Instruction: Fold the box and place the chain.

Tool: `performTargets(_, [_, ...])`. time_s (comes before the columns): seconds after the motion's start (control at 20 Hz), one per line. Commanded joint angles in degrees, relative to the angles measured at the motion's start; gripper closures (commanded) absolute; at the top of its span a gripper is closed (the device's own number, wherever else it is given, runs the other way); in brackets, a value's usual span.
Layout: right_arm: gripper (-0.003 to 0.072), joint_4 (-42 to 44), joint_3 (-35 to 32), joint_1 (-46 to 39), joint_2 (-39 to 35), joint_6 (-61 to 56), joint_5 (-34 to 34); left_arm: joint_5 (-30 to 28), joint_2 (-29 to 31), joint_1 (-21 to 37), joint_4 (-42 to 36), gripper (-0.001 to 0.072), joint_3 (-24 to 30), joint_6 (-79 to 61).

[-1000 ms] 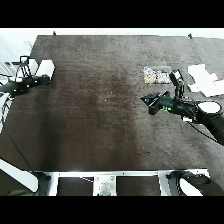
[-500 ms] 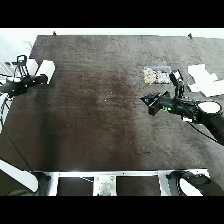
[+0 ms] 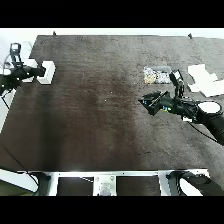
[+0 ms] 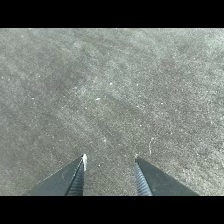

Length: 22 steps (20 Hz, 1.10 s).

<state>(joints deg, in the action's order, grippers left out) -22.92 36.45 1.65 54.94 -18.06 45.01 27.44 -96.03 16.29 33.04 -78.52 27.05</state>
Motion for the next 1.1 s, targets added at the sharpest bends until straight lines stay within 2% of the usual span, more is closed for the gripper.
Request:
performTargets(0.0, [0.0299, 0.0, 0.0, 0.0, -0.1, -1.2, 0.0, 5.1, 6.3, 0.1, 1.3, 0.0198, 0.0, 0.7])
performTargets(0.05, [0.0378, 0.0, 0.0, 0.0, -0.1, -1.5, 0.0, 8.1, 8.2, 0.1, 1.6, 0.0524, 0.0, 0.9])
performTargets(0.1, [0.0532, 0.0, 0.0, 0.0, -0.5, -1.5, 0.0, 11.8, 10.4, 0.0, 1.5, 0.0693, 0.0, -1.3])
performTargets(0.2, [0.0678, 1.2, 0.0, 0.0, -2.5, -1.5, -0.3, 14.8, 15.1, -0.1, 1.1, 0.0697, 0.1, -1.6])
performTargets(0.25, [0.0678, 1.6, 0.0, 0.0, -4.2, -1.5, -1.0, 14.9, 18.1, -0.1, 0.2, 0.0698, 1.0, -2.4])
performTargets(0.35, [0.0679, 1.4, 0.0, 0.0, -8.5, -4.4, -4.6, 12.5, 26.0, -0.1, -5.9, 0.0699, 6.3, -8.9])
performTargets(0.5, [0.0680, 0.8, -0.8, 0.0, -15.9, -6.0, -13.1, 6.1, 40.7, -0.1, -20.0, 0.0699, 20.5, -23.4])
performTargets(0.65, [0.0681, -0.7, -4.0, 0.0, -24.4, -6.0, -20.5, 4.9, 54.6, -0.1, -31.3, 0.0698, 35.9, -37.1])
performTargets(0.75, [0.0681, -2.2, -7.7, 0.0, -30.4, -6.0, -23.5, 4.8, 63.4, -0.1, -33.3, 0.0698, 45.9, -39.8])
performTargets(0.9, [0.0681, -3.6, -15.0, -0.1, -38.0, -7.7, -27.7, 2.3, 73.5, -0.1, -33.2, 0.0698, 58.8, -39.6])
performTargets(1.05, [0.0681, -3.9, -22.1, -0.1, -42.4, -7.7, -28.1, 0.8, 79.8, -0.1, -33.2, 0.0698, 69.0, -39.6])
